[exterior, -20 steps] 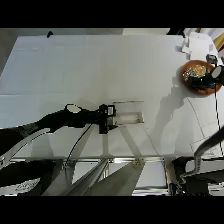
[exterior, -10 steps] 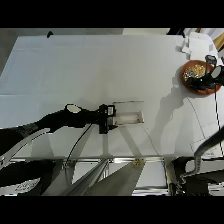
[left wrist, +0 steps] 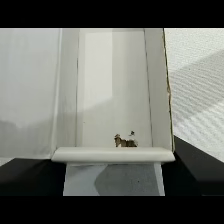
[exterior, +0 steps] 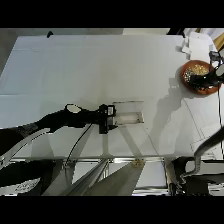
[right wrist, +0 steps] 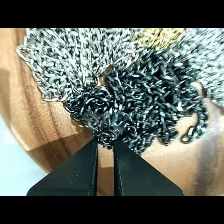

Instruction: Fold the box and place the chain.

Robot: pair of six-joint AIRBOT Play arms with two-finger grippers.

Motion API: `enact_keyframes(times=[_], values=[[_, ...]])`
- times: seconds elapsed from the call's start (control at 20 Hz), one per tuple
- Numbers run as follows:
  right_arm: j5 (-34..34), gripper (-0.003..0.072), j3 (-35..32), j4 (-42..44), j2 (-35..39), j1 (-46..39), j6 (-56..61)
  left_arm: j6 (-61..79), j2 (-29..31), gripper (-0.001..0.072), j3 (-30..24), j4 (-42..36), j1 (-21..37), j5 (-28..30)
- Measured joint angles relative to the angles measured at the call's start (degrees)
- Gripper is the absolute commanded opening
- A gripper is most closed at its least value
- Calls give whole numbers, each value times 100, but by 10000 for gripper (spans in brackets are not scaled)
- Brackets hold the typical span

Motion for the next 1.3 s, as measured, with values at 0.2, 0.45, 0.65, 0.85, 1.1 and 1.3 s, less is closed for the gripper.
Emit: enact_keyframes(times=[0.2, 0.45, 0.65, 0.85, 1.1, 1.3], values=[[39, 12, 0, 0, 334, 0, -144, 0, 0, 135, 0, 0, 0, 0], [374, 12, -2, 22, 883, 0, -280, 0, 0, 135, 0, 0, 0, 2], [826, 12, -4, 367, 1519, -2, -634, 2, 0, 135, 0, -2, 0, 0], [1392, 12, -2, 1292, 2245, 4, -1220, 0, 0, 135, 0, -2, 0, 0], [2446, 12, -2, 2271, 3025, 380, -1779, 0, 0, 135, 0, -2, 0, 0], [3180, 12, -2, 2568, 3532, 1150, -1943, 0, 0, 135, 0, -2, 0, 2]])
